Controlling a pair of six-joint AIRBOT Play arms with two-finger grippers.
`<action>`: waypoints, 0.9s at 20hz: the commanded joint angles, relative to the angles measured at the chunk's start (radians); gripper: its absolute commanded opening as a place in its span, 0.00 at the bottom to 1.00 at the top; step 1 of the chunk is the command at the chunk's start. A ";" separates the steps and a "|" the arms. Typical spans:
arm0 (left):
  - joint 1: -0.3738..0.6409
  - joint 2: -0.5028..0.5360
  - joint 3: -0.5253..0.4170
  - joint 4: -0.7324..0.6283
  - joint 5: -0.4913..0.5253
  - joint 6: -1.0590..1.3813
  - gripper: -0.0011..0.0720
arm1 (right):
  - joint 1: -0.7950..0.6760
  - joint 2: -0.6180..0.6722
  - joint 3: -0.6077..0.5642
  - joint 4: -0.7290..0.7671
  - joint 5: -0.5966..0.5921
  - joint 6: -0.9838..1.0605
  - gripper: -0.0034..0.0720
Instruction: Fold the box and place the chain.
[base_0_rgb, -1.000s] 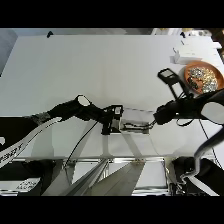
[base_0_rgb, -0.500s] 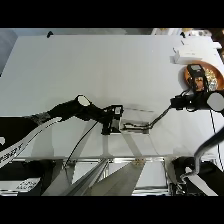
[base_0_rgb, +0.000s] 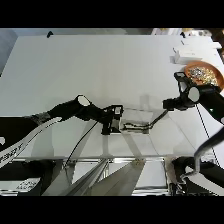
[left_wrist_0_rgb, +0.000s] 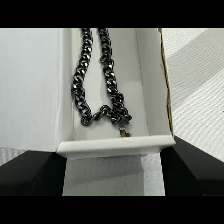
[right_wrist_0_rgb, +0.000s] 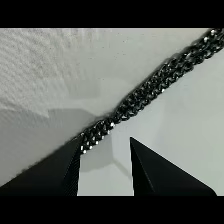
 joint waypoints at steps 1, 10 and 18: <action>0.000 0.000 0.001 0.000 0.000 0.000 0.30 | -0.001 -0.069 0.000 0.036 -0.039 0.007 0.39; 0.000 0.000 0.001 0.000 0.000 0.000 0.30 | -0.001 -0.111 0.000 0.042 -0.033 0.053 0.32; 0.000 0.000 0.001 0.000 0.000 0.000 0.30 | -0.001 -0.111 0.000 0.042 -0.026 0.052 0.23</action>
